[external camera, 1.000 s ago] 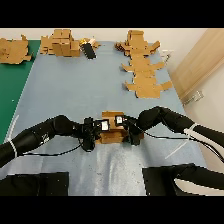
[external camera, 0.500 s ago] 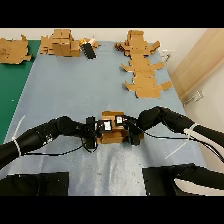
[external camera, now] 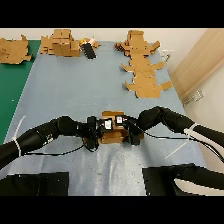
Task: Fold the box.
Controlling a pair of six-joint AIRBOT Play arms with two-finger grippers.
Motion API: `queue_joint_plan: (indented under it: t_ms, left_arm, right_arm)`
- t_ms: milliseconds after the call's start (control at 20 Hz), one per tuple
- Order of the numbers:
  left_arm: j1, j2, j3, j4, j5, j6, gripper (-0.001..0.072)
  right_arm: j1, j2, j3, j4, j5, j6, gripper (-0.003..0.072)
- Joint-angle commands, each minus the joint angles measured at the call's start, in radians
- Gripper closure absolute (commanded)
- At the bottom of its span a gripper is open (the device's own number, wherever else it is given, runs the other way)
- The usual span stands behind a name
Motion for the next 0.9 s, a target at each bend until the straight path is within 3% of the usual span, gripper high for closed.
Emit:
queue_joint_plan:
  t_ms: [0, 500, 550, 600, 850]
  left_arm:
    - [0.000, -0.003, 0.001, -0.015, 0.002, -0.001, 0.0258]
    - [0.000, -0.020, 0.001, -0.017, 0.001, -0.001, 0.0250]
    - [0.000, -0.020, 0.001, -0.018, 0.001, -0.001, 0.0123]
    - [0.000, -0.020, 0.001, -0.018, 0.001, -0.002, 0.0049]
    - [0.000, -0.020, 0.001, -0.017, 0.002, -0.001, 0.0051]
  right_arm:
    - [0.000, -0.001, 0.001, 0.000, 0.001, 0.000, 0.0234]
    - [0.000, -0.001, 0.001, 0.000, 0.001, 0.000, 0.0234]
    - [0.000, -0.001, 0.000, 0.000, 0.001, 0.000, 0.0234]
    - [0.000, -0.001, 0.000, 0.000, 0.001, 0.000, 0.0234]
    - [0.000, -0.001, 0.000, 0.000, 0.001, 0.000, 0.0235]
